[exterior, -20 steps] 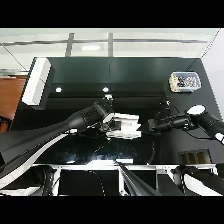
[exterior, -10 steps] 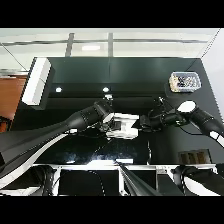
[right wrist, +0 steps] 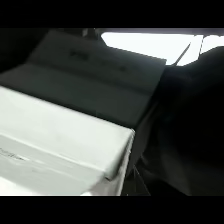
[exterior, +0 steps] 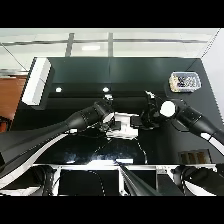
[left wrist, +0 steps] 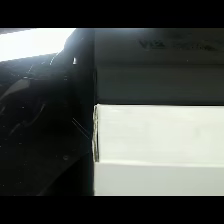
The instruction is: Fold the box and place the chain.
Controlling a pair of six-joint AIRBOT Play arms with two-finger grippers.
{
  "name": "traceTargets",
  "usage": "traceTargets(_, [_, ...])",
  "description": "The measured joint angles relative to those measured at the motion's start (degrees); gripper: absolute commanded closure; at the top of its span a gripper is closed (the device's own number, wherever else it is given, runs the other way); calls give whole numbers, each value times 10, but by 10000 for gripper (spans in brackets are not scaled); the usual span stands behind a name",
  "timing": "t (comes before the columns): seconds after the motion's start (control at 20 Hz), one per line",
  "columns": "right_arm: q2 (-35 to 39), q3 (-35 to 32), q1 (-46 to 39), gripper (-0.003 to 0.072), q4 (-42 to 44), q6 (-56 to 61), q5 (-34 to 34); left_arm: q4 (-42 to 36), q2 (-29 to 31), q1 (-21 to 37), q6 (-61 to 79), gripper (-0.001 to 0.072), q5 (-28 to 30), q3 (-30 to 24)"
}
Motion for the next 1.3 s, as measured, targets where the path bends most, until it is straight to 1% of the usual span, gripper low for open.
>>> traceTargets(0.15, [0,14,40,264,-61,75,-3,0,0,0,0,682,0,0])
traceTargets(0.2, [0,18,53,282,-84,100,-2,0,0,0,0,683,0,0])
traceTargets(0.25, [-1,23,64,389,-103,122,0,0,0,0,0,683,0,0])
traceTargets(0.3, [-4,30,76,396,-122,143,5,0,0,0,0,683,0,0])
traceTargets(0.45, [-20,45,96,396,-157,190,26,0,0,0,-1,683,0,0])
traceTargets(0.65, [-45,54,106,397,-177,221,44,0,0,0,-1,683,1,0])
traceTargets(0.95, [-72,57,109,398,-185,234,54,0,0,0,-1,683,1,0])
traceTargets(1.0, [-74,57,109,427,-185,235,52,0,0,0,-1,683,1,0])
traceTargets(1.3, [-79,57,109,428,-184,241,46,0,0,0,-1,683,1,0])
